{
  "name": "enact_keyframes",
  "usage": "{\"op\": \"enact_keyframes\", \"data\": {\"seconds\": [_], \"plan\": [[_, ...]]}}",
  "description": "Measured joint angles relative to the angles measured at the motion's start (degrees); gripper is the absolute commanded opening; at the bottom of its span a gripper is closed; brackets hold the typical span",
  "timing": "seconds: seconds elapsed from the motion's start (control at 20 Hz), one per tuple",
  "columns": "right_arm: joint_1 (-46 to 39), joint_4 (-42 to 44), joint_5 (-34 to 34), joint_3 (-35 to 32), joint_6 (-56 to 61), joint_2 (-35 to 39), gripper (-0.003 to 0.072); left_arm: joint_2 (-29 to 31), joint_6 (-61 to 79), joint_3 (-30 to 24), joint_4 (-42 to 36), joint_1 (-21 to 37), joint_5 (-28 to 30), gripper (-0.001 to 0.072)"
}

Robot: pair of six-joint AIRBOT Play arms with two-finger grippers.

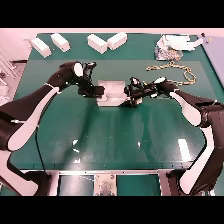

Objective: Fold the box and place the chain.

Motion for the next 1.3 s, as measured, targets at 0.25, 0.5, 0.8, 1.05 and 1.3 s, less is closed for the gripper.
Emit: {"op": "enact_keyframes", "data": {"seconds": [0.25, 0.5, 0.8, 1.05, 1.3], "plan": [[0.0, 0.0, 0.0, 0.0, 0.0, 0.0, 0.0577, 0.0, -2.0, 0.0, 0.5, -1.0, 1.6, 0.0431], [0.0, 0.0, 0.0, 0.0, 0.0, 0.0, 0.0577, -0.6, -3.6, 0.3, 1.5, -2.5, 2.6, 0.0430], [0.0, 0.0, 0.0, 0.0, -0.1, 0.0, 0.0577, -1.4, -4.9, 0.7, 2.5, -3.1, 2.1, 0.0430], [0.0, 0.0, 0.0, 0.0, 0.0, 0.0, 0.0577, -1.7, -6.9, 0.7, 4.0, -3.1, 1.5, 0.0417], [0.0, 0.0, 0.0, 0.0, 0.0, 0.0, 0.0577, -3.1, -9.4, 1.4, 4.9, -4.0, 0.8, 0.0418]]}}
